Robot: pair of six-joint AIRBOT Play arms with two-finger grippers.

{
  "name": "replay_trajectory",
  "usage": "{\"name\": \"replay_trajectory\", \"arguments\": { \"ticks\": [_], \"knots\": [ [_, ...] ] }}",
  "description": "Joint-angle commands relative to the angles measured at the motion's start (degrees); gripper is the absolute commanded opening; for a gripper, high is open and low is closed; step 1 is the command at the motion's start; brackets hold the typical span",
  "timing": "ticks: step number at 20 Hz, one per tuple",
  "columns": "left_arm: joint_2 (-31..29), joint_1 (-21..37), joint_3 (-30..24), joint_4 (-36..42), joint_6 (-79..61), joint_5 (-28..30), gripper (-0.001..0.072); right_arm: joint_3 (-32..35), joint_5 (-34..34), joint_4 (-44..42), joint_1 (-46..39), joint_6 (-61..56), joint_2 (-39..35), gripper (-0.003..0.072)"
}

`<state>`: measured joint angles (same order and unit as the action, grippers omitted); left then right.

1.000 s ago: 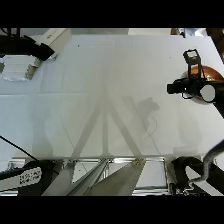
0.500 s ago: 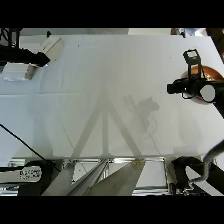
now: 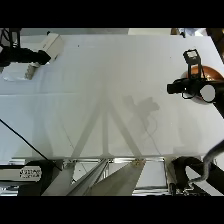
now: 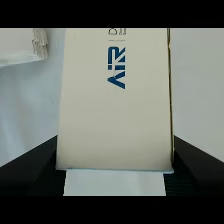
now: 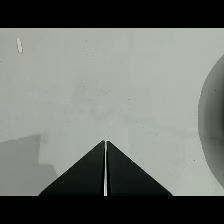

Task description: Fold the box and place the chain.

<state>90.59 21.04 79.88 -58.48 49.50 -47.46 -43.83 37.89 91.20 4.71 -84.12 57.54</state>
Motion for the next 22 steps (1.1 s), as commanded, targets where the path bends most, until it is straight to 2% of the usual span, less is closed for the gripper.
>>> {"name": "replay_trajectory", "arguments": {
  "ticks": [1,6,7,9,10,16,18,22],
  "knots": [
    [4.1,0.0,0.0,0.2,1.5,-1.6,0.0396,0.0,0.0,0.0,0.0,0.0,0.0,0.0011],
    [10.4,0.0,0.0,0.1,2.2,-2.4,0.0402,0.0,0.0,0.0,0.0,0.0,0.0,0.0011],
    [11.2,0.0,0.0,0.1,2.2,-2.4,0.0453,-0.1,0.0,0.0,0.0,0.0,0.0,0.0011],
    [12.5,0.0,0.0,0.1,2.4,-2.1,0.0604,-0.1,0.0,0.0,0.0,0.0,0.0,0.0011],
    [12.9,0.0,0.0,0.1,2.6,-2.0,0.0628,0.0,0.0,0.0,0.0,0.0,0.0,0.0011],
    [13.5,0.0,0.0,0.1,2.7,-2.4,0.0645,-0.1,0.0,0.0,0.0,0.0,0.0,0.0011],
    [13.4,0.0,0.0,0.1,3.5,-2.8,0.0701,0.0,0.0,0.0,0.0,0.0,0.0,0.0011],
    [12.2,0.0,0.0,0.2,3.5,-4.7,0.0701,-0.1,0.0,0.0,0.0,0.0,0.0,0.0011]
  ]
}}
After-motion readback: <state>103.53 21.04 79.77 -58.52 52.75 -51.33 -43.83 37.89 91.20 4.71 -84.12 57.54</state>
